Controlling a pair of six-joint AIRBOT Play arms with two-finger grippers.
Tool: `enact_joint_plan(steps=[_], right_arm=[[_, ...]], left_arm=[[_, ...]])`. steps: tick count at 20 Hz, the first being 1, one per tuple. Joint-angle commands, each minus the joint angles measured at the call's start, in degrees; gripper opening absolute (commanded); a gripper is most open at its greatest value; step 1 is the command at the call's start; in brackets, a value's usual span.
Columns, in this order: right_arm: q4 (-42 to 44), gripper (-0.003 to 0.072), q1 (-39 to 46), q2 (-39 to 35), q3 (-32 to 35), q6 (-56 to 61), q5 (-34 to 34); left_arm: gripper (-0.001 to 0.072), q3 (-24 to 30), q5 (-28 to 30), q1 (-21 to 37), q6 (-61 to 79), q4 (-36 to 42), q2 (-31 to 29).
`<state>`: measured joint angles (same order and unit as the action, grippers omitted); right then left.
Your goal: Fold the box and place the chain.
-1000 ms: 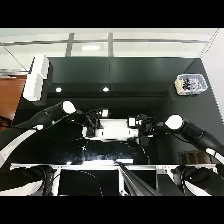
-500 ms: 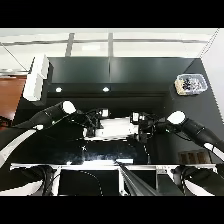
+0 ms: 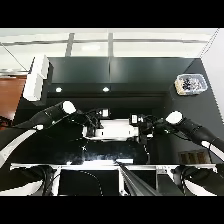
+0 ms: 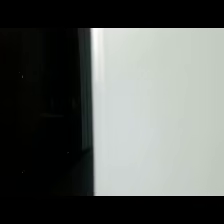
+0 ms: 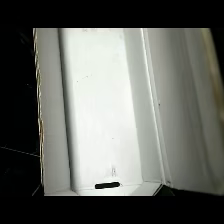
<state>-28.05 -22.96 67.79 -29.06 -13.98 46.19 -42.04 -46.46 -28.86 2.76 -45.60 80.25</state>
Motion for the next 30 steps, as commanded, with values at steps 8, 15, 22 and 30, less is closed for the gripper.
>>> enact_joint_plan(steps=[8,15,22,30], right_arm=[[-2.43,0.0702,-0.24,1.95,0.04,0.04,-1.51],[-2.91,0.0702,-1.2,2.38,0.04,0.37,-2.75],[-5.51,0.0702,-3.69,2.67,0.02,3.1,-5.68],[-5.79,0.0702,-3.76,2.69,0.02,3.89,-6.27]], left_arm=[[0.0029,0.0,-0.11,-0.02,0.0,0.02,0.04],[0.0029,0.0,-0.11,-0.02,0.02,0.0,0.04],[0.0029,0.0,-0.11,-0.02,0.0,0.02,0.04],[0.0029,0.0,-0.13,-0.02,0.0,0.0,0.04]])
